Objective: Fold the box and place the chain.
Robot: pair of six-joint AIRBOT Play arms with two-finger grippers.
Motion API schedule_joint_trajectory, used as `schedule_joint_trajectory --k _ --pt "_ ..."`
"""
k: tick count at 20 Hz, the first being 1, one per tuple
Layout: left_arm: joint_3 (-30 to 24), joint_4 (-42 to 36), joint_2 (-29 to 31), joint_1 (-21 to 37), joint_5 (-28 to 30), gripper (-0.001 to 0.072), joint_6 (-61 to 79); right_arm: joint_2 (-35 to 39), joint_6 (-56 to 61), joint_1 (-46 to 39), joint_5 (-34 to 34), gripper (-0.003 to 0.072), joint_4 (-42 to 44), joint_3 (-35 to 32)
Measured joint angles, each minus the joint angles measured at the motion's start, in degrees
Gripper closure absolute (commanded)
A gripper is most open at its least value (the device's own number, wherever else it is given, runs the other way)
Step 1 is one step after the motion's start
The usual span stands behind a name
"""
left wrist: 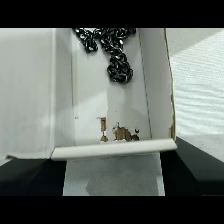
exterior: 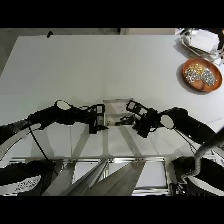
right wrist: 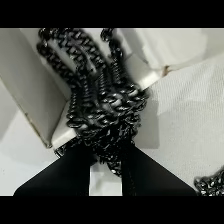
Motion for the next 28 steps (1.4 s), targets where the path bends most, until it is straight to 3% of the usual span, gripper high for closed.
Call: schedule_joint_trajectory --k 7,16,28 --pt "0.0 0.0 0.0 0.0 0.0 0.0499 0.0 1.36 -0.55 -0.72 3.52 0.0677 -2.73 -0.13" --pt "0.0 0.0 0.0 0.0 0.0 0.0499 0.02 16.68 1.14 -4.96 10.32 0.0677 -5.2 0.9" --pt "0.0 0.0 0.0 0.0 0.0 0.0499 0.0 22.43 2.73 -4.28 12.37 0.0677 5.42 22.58"
